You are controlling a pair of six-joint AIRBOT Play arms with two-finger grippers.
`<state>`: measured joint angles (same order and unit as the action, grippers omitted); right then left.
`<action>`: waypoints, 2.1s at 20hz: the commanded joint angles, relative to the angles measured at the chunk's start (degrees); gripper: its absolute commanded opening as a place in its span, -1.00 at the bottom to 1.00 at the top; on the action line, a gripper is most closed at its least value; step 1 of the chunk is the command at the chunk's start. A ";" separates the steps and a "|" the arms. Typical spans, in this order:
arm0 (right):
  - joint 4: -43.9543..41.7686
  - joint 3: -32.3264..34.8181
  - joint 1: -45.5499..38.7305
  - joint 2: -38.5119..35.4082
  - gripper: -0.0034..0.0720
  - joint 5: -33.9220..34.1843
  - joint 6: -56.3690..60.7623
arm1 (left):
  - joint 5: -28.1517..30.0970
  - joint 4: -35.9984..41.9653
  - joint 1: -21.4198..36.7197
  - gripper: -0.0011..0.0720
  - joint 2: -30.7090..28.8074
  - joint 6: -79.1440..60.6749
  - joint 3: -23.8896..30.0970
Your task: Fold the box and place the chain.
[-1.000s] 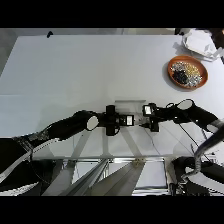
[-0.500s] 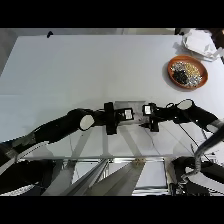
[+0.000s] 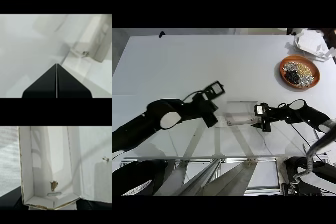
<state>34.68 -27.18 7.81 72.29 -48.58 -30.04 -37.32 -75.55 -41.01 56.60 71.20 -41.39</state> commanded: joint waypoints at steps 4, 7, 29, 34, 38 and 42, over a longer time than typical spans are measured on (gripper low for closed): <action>0.00 -0.02 -0.02 -0.04 0.19 -0.04 -0.04 | -2.45 6.38 11.80 -0.97 -7.06 28.11 12.26; 0.00 -0.02 -0.02 -0.04 0.19 -0.04 -0.04 | -0.98 19.58 12.72 -0.96 -2.89 19.45 16.70; 0.00 -0.02 -0.02 -0.04 0.19 -0.04 -0.04 | 1.90 48.06 5.95 -0.94 15.17 -6.91 10.12; 0.00 -0.02 -0.02 -0.04 0.19 -0.07 -0.04 | 0.61 45.90 5.42 -0.77 14.34 -6.91 6.16; 0.00 -0.02 -0.02 -0.04 0.19 -0.04 -0.04 | 0.63 45.68 4.57 -0.66 14.34 -6.88 5.42; 0.00 -0.02 -0.02 -0.04 0.19 -0.04 -0.04 | 0.63 45.07 4.35 -0.36 14.32 -6.71 5.40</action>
<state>34.70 -27.18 7.81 72.29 -48.62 -30.11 -36.73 -30.02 -36.45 70.96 64.38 -35.75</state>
